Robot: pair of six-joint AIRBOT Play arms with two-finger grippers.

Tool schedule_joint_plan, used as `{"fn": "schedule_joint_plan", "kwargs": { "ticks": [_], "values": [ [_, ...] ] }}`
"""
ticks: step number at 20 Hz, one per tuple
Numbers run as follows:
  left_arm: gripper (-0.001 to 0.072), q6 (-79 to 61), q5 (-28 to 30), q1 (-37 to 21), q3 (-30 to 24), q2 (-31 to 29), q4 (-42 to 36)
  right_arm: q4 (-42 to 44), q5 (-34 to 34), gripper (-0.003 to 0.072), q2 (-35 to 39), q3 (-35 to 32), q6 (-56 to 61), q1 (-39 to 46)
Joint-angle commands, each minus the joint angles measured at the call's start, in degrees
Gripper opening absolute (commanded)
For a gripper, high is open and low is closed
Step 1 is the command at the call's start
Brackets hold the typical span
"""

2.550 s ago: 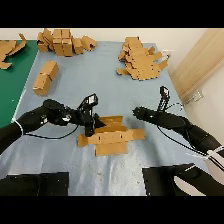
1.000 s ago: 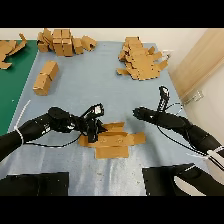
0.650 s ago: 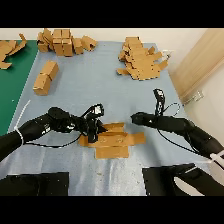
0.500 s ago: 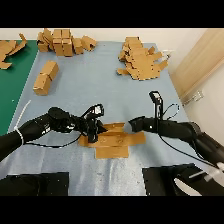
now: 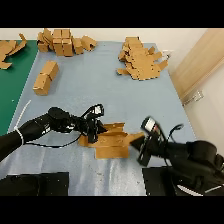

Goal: Fold the box.

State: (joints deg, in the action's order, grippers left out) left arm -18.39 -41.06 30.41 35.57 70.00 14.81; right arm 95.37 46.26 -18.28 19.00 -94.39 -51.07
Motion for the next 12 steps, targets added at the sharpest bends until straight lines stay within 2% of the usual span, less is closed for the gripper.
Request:
{"fn": "schedule_joint_plan", "kwargs": {
  "ticks": [1,3,5,6,10,12],
  "values": [
    [0.0013,0.0,0.0,-0.07,0.02,-0.04,-0.02,-3.45,-0.2,0.0005,1.29,-3.8,-0.52,-15.47],
    [0.0013,0.0,-0.02,-0.04,0.02,-0.04,-0.02,-11.98,-3.5,0.0024,-0.33,-3.93,0.0,-21.92],
    [0.0013,0.0,0.11,-0.09,0.04,-0.04,-0.02,-19.19,-6.62,0.0475,-3.61,-3.96,-0.02,-23.78],
    [0.0013,0.0,0.09,-0.09,0.02,-0.04,-0.02,-20.09,-6.84,0.0513,-5.68,-3.96,-0.11,-23.76],
    [0.0013,0.0,0.02,-0.07,0.02,-0.04,-0.02,-25.44,-7.17,0.0513,-17.2,-3.96,-0.15,-23.19],
    [0.0012,0.0,0.02,-0.07,0.02,-0.04,-0.02,-27.63,-9.49,0.0514,-21.53,-3.96,-0.13,-23.21]
  ]
}}
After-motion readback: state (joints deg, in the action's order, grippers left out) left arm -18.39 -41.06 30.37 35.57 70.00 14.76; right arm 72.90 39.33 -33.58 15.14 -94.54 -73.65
